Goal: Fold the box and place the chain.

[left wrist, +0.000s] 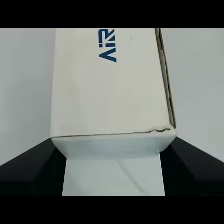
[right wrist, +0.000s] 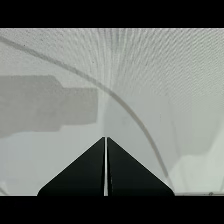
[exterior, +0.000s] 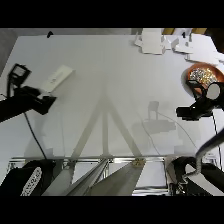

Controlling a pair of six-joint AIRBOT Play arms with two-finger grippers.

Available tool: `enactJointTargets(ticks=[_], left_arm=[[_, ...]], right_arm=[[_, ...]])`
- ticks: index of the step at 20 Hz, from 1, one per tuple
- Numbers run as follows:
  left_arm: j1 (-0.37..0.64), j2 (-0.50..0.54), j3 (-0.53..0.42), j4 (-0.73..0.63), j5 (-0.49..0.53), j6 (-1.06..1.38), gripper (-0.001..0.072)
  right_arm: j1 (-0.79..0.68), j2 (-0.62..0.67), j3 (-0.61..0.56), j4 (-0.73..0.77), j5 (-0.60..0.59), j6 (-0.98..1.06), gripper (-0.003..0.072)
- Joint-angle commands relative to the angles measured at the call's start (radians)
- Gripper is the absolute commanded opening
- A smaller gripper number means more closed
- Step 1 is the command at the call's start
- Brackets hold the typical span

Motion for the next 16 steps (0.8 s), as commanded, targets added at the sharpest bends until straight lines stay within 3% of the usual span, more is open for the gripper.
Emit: enactJointTargets(ticks=[1,4,5,6,11,13,16], left_arm=[[0.162,0.039,0.001,0.276,-0.072,-0.368,0.0230],[0.213,-0.015,0.001,0.416,-0.122,-0.545,0.0234],[0.222,-0.037,0.001,0.442,-0.139,-0.575,0.0287],[0.229,-0.060,0.001,0.452,-0.154,-0.592,0.0343],[0.258,-0.174,0.001,0.454,-0.220,-0.604,0.0356],[0.258,-0.209,0.001,0.454,-0.245,-0.605,0.0570],[0.258,-0.241,0.001,0.454,-0.286,-0.606,0.0584]], right_arm=[[0.000,0.000,0.000,0.000,0.001,0.000,0.0016],[0.000,0.000,0.000,0.000,0.000,0.000,0.0016],[0.000,0.000,0.000,0.000,0.000,0.000,0.0016],[0.000,0.000,0.000,0.000,0.001,0.000,0.0016],[0.000,0.000,0.000,0.000,0.000,0.000,0.0016],[0.000,0.000,0.000,0.000,0.001,0.000,0.0016],[0.000,0.000,0.000,0.000,0.000,0.000,0.0016]])
